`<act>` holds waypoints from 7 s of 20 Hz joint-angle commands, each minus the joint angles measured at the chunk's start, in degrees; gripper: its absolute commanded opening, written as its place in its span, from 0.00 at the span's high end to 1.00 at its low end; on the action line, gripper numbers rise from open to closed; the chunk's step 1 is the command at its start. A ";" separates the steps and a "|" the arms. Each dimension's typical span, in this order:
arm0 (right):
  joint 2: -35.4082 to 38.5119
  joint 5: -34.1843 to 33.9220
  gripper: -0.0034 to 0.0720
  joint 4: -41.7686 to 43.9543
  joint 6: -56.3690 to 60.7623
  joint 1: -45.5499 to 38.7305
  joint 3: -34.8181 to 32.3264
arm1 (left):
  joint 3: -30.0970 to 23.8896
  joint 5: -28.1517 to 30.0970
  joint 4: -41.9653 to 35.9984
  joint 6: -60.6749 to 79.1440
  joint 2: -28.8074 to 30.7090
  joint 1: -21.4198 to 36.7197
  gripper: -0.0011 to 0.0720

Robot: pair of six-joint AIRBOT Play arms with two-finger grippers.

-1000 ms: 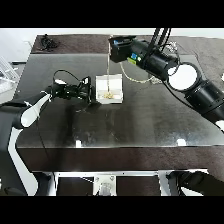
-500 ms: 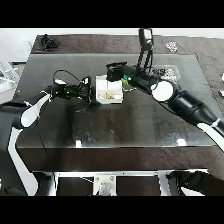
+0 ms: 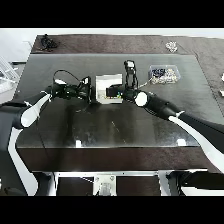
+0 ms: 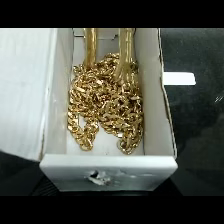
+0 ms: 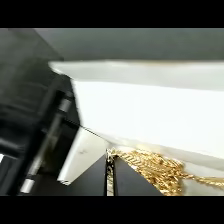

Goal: Fold the box and place the chain.

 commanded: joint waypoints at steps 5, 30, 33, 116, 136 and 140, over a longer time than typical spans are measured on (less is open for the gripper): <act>2.89 -2.95 0.38 -0.24 -2.14 -6.34 -0.26 | 0.02 0.00 0.02 0.02 0.00 0.00 0.48; -19.34 4.63 0.46 0.11 1.66 -29.09 14.71 | 0.02 0.00 0.04 0.02 0.00 0.00 0.48; -19.58 4.46 0.92 0.09 1.70 -29.11 14.71 | 0.02 0.00 0.02 0.02 0.00 0.00 0.48; -23.10 60.65 0.85 27.17 -71.06 -27.80 43.01 | 0.02 0.00 0.02 0.02 0.00 0.00 0.48; -29.22 75.25 0.42 27.28 -70.40 -23.69 48.59 | 0.02 0.00 0.02 0.04 0.00 0.00 0.48; -29.22 73.07 0.42 23.65 -71.10 -21.31 48.57 | 0.02 0.00 0.02 0.02 0.00 0.00 0.48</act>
